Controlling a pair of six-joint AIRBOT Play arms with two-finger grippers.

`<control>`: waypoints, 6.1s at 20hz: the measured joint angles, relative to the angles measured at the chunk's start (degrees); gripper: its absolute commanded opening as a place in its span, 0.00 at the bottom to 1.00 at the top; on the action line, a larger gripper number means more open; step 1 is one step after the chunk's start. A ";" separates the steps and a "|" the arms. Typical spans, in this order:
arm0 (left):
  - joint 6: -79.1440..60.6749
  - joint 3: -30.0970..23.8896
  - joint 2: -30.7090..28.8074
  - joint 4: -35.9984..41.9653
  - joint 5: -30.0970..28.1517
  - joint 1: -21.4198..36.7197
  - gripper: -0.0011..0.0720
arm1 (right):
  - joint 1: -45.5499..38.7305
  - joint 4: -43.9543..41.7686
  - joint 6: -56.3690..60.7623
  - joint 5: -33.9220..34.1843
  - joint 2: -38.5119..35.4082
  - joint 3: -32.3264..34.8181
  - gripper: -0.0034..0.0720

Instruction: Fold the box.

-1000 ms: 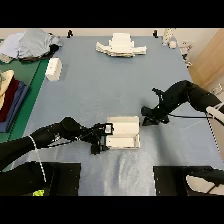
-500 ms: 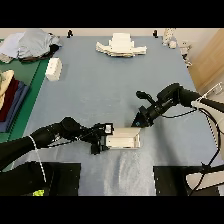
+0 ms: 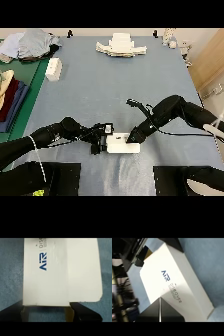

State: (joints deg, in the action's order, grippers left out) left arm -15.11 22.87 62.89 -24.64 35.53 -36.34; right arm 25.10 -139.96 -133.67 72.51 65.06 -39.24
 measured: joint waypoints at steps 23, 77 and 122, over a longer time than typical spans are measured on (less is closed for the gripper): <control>0.02 0.00 -0.02 0.00 0.00 0.00 0.71 | 28.70 17.73 -17.55 -46.90 -22.08 17.51 0.66; -0.11 0.00 0.00 -0.11 0.24 0.00 0.71 | 28.61 24.65 -20.35 -47.15 -19.71 15.78 0.62; 0.00 0.00 0.00 0.02 0.02 0.00 0.71 | 34.67 10.32 11.76 -71.69 -28.09 31.56 0.06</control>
State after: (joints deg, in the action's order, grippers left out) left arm -15.11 22.87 62.89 -24.62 35.55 -36.34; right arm 59.77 -129.64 -121.91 0.82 36.97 -7.68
